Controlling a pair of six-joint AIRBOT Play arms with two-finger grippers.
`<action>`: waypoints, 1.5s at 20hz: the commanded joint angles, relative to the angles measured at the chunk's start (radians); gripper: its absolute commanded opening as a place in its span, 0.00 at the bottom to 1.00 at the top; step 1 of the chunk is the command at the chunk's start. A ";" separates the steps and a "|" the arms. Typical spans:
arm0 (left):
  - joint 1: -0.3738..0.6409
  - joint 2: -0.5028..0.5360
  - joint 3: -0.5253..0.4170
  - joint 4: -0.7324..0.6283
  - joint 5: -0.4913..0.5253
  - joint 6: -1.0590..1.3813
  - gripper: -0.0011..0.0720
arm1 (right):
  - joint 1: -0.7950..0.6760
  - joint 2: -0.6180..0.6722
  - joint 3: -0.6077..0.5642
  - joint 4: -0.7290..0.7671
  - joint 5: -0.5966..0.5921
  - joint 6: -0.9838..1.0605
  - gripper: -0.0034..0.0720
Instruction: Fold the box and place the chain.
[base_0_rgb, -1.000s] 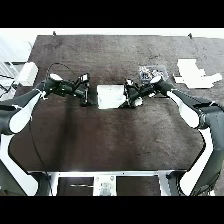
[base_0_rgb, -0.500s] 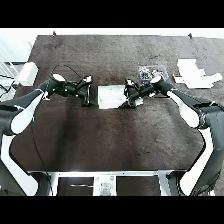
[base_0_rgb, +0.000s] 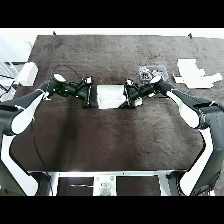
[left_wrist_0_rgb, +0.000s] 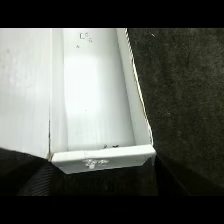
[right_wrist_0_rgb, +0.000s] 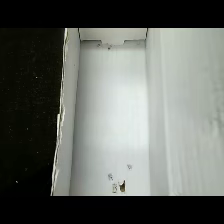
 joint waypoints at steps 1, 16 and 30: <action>0.001 0.000 0.000 -0.002 -0.034 0.010 1.00 | -0.001 0.000 0.000 -0.001 0.000 -0.001 0.72; -0.016 -0.063 0.039 -0.053 0.052 0.026 1.00 | -0.001 0.000 0.000 -0.001 0.000 -0.001 0.72; -0.016 -0.123 0.101 -0.050 0.029 0.047 1.00 | -0.001 0.000 0.000 -0.001 0.000 -0.001 0.72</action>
